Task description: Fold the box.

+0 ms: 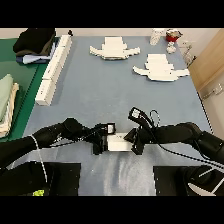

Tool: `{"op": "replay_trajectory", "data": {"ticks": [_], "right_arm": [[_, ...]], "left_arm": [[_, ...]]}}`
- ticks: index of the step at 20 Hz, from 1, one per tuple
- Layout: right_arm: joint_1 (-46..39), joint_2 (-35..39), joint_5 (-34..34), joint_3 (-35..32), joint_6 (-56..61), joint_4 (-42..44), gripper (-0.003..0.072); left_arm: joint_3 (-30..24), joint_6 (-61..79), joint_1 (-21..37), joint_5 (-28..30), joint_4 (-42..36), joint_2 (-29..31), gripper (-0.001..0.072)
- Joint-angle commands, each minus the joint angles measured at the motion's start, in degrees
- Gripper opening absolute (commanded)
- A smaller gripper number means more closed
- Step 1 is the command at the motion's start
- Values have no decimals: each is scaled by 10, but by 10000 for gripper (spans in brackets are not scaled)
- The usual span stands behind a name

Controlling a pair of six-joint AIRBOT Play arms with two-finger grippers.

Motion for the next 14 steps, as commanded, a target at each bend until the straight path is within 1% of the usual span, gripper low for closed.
{"op": "replay_trajectory", "data": {"ticks": [1,5,6,7,8,9,11,12,14], "right_arm": [[28,8,53,-25,-1,-5,3],[30,18,62,-25,-2,-4,4],[30,25,62,-25,-5,-4,10],[30,35,60,-25,-7,-5,41],[30,48,56,-25,-12,-8,119],[30,59,49,-25,-21,-13,256],[30,76,27,-25,-52,-44,617],[30,78,12,-25,-68,-64,668],[30,71,-14,-25,-94,-98,667]], "left_arm": [[1,0,0,0,0,0,533],[1,0,0,0,0,0,533],[1,0,0,0,0,0,533],[1,0,0,0,0,0,533],[1,0,0,0,0,0,533],[1,0,0,0,0,0,533],[1,0,0,0,0,0,533],[1,0,0,0,0,0,534],[1,0,0,0,0,0,533]]}}
